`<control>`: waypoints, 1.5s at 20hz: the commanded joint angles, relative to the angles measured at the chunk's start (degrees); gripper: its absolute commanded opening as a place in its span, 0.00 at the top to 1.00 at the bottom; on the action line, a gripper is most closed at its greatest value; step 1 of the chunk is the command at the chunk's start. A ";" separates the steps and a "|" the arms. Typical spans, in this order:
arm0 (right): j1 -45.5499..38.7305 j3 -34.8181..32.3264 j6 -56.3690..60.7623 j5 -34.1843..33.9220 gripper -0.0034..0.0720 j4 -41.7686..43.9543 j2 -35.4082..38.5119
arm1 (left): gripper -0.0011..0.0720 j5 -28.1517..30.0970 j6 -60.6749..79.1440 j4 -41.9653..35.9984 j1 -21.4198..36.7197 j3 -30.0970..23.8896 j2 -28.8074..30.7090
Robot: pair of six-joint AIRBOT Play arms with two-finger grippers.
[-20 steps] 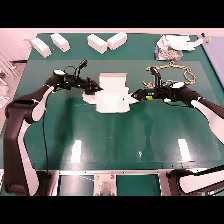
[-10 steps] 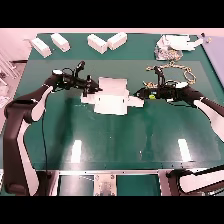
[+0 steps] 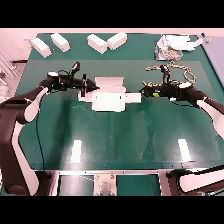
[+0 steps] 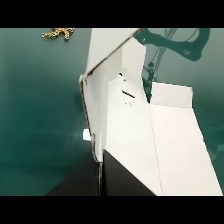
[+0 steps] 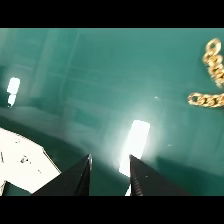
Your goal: Fold the box and place the chain.
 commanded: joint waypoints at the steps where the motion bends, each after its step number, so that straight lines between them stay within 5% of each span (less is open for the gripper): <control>1: -0.07 0.00 -2.99 -1.29 0.55 2.49 0.02 | 0.97 4.42 6.08 -1.68 -0.02 -4.87 1.81; 12: 0.07 0.04 -4.24 -1.25 0.55 4.48 0.02 | 0.97 7.30 7.19 5.66 -2.16 -5.44 1.66; 30: -2.08 0.13 -4.26 -1.53 0.55 4.07 0.02 | 0.96 5.84 6.67 3.78 -2.16 -5.42 1.68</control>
